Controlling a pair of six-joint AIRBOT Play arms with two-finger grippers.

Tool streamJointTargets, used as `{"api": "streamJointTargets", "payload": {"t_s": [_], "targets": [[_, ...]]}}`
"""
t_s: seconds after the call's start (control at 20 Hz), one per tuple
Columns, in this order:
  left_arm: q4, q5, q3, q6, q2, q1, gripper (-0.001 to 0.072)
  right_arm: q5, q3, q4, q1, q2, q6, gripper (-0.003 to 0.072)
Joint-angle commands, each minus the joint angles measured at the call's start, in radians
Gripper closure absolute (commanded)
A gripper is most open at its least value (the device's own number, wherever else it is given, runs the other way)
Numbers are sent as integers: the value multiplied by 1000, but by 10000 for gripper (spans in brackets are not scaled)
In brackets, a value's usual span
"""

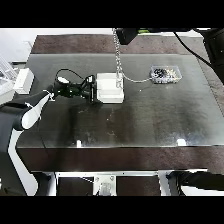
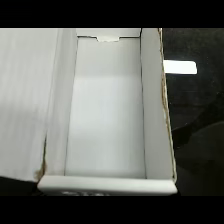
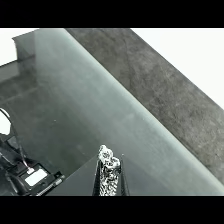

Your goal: Fold the box and place the chain.

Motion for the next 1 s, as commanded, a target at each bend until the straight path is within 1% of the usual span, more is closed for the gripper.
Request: {"api": "streamJointTargets", "payload": {"t_s": [0.0,0.25,0.4,0.65,0.75,0.85,0.95], "targets": [[0,0,0,0,0,1,262,-1,1,0,22,3,-12,688],[0,0,0,0,0,1,262,33,-5,0,20,-38,-10,688],[0,0,0,0,0,1,262,33,-49,0,20,-65,-1,687],[0,0,0,0,0,1,262,32,-164,5,20,-102,57,688],[0,0,0,0,0,1,262,32,-229,20,20,-108,69,688],[0,0,0,0,0,1,262,2,-304,32,20,-114,77,688],[0,0,0,0,0,1,262,-61,-370,35,19,-127,76,688]]}}
